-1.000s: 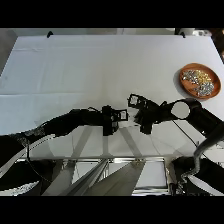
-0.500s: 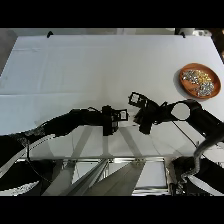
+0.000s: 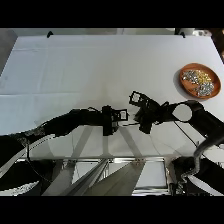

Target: Fold the box and place the chain.

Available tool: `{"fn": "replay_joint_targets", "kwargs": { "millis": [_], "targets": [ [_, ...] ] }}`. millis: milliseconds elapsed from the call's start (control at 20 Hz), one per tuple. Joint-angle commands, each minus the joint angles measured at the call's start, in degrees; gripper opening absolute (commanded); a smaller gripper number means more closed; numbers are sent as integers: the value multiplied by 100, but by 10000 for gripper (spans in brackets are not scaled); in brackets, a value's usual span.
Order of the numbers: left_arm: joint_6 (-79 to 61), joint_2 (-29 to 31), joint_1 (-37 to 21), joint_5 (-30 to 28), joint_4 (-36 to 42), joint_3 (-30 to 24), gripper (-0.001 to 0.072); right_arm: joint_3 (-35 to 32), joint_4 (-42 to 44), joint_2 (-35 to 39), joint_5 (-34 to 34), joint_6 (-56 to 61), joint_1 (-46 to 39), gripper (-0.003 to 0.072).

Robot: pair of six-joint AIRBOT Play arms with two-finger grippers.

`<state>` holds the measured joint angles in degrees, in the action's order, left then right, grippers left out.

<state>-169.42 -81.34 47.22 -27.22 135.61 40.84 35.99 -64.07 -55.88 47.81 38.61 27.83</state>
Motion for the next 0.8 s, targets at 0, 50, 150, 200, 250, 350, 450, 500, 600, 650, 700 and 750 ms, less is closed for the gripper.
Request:
{"fn": "replay_joint_targets", "kwargs": {
  "millis": [0, 50, 150, 200, 250, 350, 450, 500, 600, 650, 700, 750],
  "targets": [
    [-11, 4, 0, 2, -7, 0, 197, 2, 15, -22, -131, -2, -4, 147],
    [-11, 4, 0, 2, -7, 0, 197, 0, 22, -28, -129, -2, -4, 147],
    [-11, 4, 0, 2, -7, 0, 197, -11, 162, -83, -142, -2, -4, 147],
    [-11, 4, 0, 2, -7, 0, 197, -37, 256, -118, -155, -7, 13, 147],
    [-11, 4, 0, 4, -7, 0, 197, -81, 256, -129, -201, -7, 72, 147],
    [-11, 4, 0, 2, -7, 0, 197, -173, 240, -129, -256, -7, 251, 147],
    [-11, 4, 0, 2, -7, 0, 197, -221, 214, -129, -240, -4, 380, 147],
    [-11, 4, 0, 2, -4, 0, 197, -221, 131, -127, -219, 15, 400, 147],
    [-11, 4, 0, 2, -7, 0, 197, -221, -26, -127, -92, 59, 400, 147],
    [-11, 4, 0, 2, -7, 0, 197, -221, -90, -125, -9, 59, 400, 151],
    [-11, 4, 0, 2, -7, 0, 197, -221, -142, -109, 31, 59, 396, 153],
    [-11, 4, 0, 2, -7, 0, 197, -221, -151, -63, 33, 59, 396, 153]
  ]
}}
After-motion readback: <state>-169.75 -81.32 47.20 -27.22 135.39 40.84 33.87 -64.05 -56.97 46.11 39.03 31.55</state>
